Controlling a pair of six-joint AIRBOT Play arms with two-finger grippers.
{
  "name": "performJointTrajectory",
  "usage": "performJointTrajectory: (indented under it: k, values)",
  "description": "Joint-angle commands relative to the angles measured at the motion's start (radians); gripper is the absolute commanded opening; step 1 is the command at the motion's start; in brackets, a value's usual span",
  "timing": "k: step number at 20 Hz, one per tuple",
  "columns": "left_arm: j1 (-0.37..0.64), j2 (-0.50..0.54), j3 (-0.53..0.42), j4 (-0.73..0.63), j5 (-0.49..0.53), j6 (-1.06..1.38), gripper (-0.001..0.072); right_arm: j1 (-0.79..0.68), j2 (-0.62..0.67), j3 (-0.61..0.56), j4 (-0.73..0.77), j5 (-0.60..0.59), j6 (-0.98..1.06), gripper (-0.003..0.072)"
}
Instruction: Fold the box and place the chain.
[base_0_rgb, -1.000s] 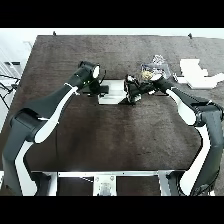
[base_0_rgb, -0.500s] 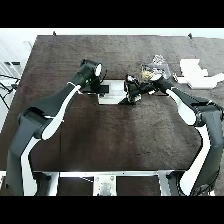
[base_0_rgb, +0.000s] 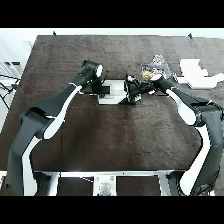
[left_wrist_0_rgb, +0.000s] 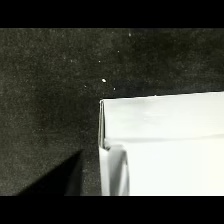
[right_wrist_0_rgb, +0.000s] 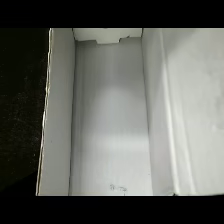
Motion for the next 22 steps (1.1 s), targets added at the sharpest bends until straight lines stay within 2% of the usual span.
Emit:
performJointTrajectory:
  k: [1, 2, 4, 5, 7, 9, 12, 15, 16, 18, 19, 21, 22]
  values:
    - [0.000, 0.000, 0.001, -0.010, -0.006, 0.002, 0.0234, 0.000, 0.000, 0.000, 0.000, 0.001, 0.001, 0.0593]
    - [0.000, 0.000, 0.001, -0.012, -0.011, 0.003, 0.0185, 0.000, 0.000, 0.000, 0.000, 0.000, 0.001, 0.0593]
    - [0.000, 0.000, 0.001, -0.016, -0.027, 0.002, 0.0168, 0.000, 0.000, 0.000, 0.000, 0.001, 0.001, 0.0593]
    - [0.000, 0.000, 0.001, -0.016, -0.037, 0.003, 0.0119, 0.000, 0.000, 0.000, 0.000, 0.001, 0.001, 0.0593]
    - [0.000, 0.000, 0.001, -0.011, -0.037, 0.003, 0.0108, 0.000, 0.000, 0.000, 0.000, 0.000, 0.001, 0.0594]
    - [0.000, 0.000, 0.001, -0.007, -0.039, 0.013, 0.0028, 0.000, 0.000, 0.000, 0.000, 0.001, 0.001, 0.0593]
    - [0.000, 0.000, 0.001, -0.007, -0.032, 0.021, 0.0033, 0.000, 0.000, 0.000, 0.000, 0.000, 0.001, 0.0593]
    - [0.000, 0.003, 0.001, -0.013, -0.016, 0.018, 0.0373, 0.000, 0.000, 0.000, 0.000, 0.000, 0.001, 0.0593]
    - [0.000, 0.005, 0.001, -0.016, -0.015, 0.018, 0.0427, 0.000, 0.000, 0.000, 0.000, 0.001, 0.001, 0.0593]
    - [0.000, 0.018, 0.003, -0.016, -0.018, 0.032, 0.0430, 0.000, 0.000, 0.000, 0.000, 0.000, 0.001, 0.0593]
    - [0.000, 0.029, 0.004, -0.016, -0.018, 0.039, 0.0490, 0.000, 0.000, 0.000, 0.000, 0.000, 0.001, 0.0593]
    - [0.000, 0.061, 0.005, -0.021, -0.021, 0.070, 0.0499, 0.000, 0.000, 0.000, 0.000, 0.000, 0.001, 0.0593]
    - [0.000, 0.081, 0.005, -0.023, -0.031, 0.093, 0.0571, 0.000, 0.000, 0.000, 0.000, 0.001, 0.001, 0.0593]
